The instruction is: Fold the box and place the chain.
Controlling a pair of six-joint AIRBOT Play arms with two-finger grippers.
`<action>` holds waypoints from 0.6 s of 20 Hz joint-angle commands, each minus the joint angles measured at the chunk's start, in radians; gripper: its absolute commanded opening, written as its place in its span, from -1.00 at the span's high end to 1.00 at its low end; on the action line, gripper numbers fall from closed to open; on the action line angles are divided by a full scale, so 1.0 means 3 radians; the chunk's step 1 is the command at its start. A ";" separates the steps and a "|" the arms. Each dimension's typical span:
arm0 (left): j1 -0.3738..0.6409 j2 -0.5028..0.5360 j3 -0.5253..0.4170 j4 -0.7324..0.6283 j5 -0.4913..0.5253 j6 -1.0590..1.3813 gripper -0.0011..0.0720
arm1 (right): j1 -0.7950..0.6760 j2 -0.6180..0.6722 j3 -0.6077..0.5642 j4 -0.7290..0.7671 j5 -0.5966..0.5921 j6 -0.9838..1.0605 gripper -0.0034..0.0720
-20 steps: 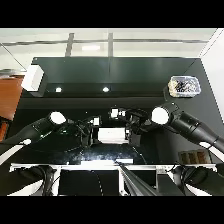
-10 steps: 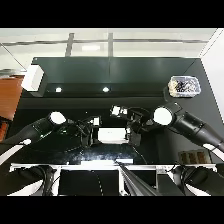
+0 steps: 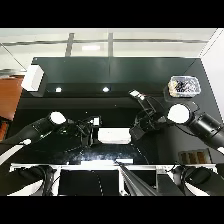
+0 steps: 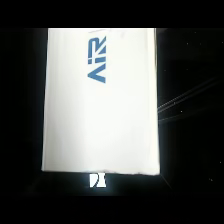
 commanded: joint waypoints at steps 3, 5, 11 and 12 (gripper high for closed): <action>-0.0003 -0.0003 -0.0001 0.0000 0.0001 0.0000 -0.36 | -0.0216 -0.0123 -0.0315 0.1254 -0.0305 0.0440 0.86; -0.0003 -0.0003 -0.0001 0.0000 0.0001 0.0000 -0.36 | -0.0216 -0.0294 -0.0317 0.1423 -0.0308 0.0429 0.86; -0.0003 -0.0003 -0.0001 0.0000 0.0001 0.0000 -0.37 | -0.0216 -0.0548 -0.0318 0.1457 -0.0198 0.0397 0.86; -0.0003 -0.0003 -0.0001 0.0000 0.0001 -0.0001 -0.36 | -0.0216 -0.0565 -0.0324 0.1443 -0.0197 0.0398 0.86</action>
